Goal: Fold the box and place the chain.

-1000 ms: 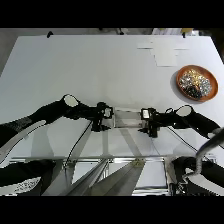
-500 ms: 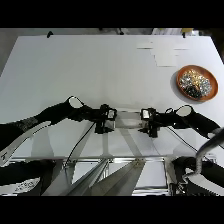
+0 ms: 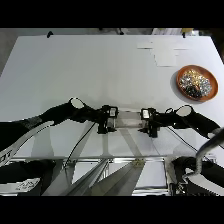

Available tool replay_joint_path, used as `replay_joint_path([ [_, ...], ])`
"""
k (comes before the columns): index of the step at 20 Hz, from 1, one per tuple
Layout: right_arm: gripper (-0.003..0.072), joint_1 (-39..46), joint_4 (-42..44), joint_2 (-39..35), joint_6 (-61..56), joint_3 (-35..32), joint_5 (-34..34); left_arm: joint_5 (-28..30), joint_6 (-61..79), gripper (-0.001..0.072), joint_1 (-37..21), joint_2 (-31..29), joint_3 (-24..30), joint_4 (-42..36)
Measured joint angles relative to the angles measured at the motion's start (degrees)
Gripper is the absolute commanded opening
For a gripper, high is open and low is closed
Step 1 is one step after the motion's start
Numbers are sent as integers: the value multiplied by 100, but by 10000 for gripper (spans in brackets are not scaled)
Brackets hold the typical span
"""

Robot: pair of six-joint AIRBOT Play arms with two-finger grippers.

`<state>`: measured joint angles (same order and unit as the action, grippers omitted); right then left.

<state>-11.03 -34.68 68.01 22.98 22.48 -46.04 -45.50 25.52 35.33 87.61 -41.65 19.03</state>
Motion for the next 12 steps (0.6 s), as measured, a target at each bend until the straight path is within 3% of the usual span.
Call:
replay_joint_path([
  [2,399,0,-2,0,4,0,-2,2,0,485,4,37,-2,-42],
  [4,399,2,-2,0,0,0,-7,-2,4,268,7,52,-2,-57],
  [5,399,2,-2,0,0,0,-9,-7,4,198,9,59,-2,-59],
  [12,399,2,-2,0,0,0,-7,-13,13,209,9,72,-4,-61],
])
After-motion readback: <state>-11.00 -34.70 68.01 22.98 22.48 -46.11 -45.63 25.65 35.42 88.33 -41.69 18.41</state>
